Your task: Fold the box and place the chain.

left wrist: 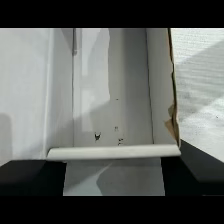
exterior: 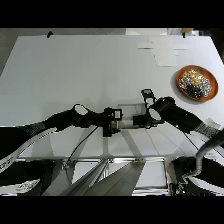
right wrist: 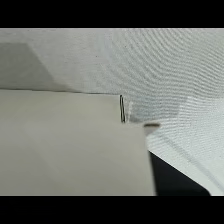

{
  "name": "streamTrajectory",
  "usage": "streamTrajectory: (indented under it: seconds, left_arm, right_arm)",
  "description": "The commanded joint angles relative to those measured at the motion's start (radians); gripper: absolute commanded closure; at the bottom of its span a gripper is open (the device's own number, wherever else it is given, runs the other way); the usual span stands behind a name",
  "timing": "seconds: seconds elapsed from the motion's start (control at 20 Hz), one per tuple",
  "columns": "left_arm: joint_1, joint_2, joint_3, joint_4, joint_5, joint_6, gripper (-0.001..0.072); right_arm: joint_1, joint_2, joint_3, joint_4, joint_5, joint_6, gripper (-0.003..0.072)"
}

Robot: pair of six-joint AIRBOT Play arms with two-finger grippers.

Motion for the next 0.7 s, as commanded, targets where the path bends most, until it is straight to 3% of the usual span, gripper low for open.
streamTrajectory:
  seconds: [0.0, 0.05, 0.2, 0.45, 0.5, 0.55, 0.6, 0.65]
  left_arm:
    - [0.000, 0.000, 0.001, 0.000, 0.001, 0.000, 0.0502]
    - [0.000, 0.000, 0.001, 0.000, 0.000, 0.000, 0.0502]
    - [0.000, 0.000, 0.001, 0.000, 0.000, 0.000, 0.0502]
    - [0.000, 0.000, 0.001, 0.000, 0.000, 0.000, 0.0502]
    - [0.000, 0.000, 0.001, 0.000, 0.000, 0.000, 0.0502]
    - [0.000, 0.000, 0.001, 0.000, 0.000, 0.000, 0.0502]
    - [0.000, 0.000, 0.001, 0.000, 0.000, 0.000, 0.0502]
    - [0.000, 0.000, 0.001, 0.000, 0.000, 0.000, 0.0502]
  right_arm:
    - [0.001, -0.009, 0.001, -0.002, 0.014, 0.005, 0.0509]
    - [0.001, -0.009, 0.001, -0.002, 0.014, 0.005, 0.0520]
    - [0.001, -0.009, 0.001, -0.002, 0.014, 0.005, 0.0664]
    - [0.001, -0.009, 0.001, -0.002, 0.003, 0.005, 0.0662]
    - [0.001, -0.009, 0.001, -0.002, -0.002, 0.006, 0.0634]
    - [0.001, -0.009, 0.001, -0.002, -0.003, 0.006, 0.0499]
    - [0.001, -0.009, 0.001, -0.002, -0.003, 0.006, 0.0486]
    - [0.001, -0.009, 0.001, -0.003, -0.004, 0.006, 0.0525]
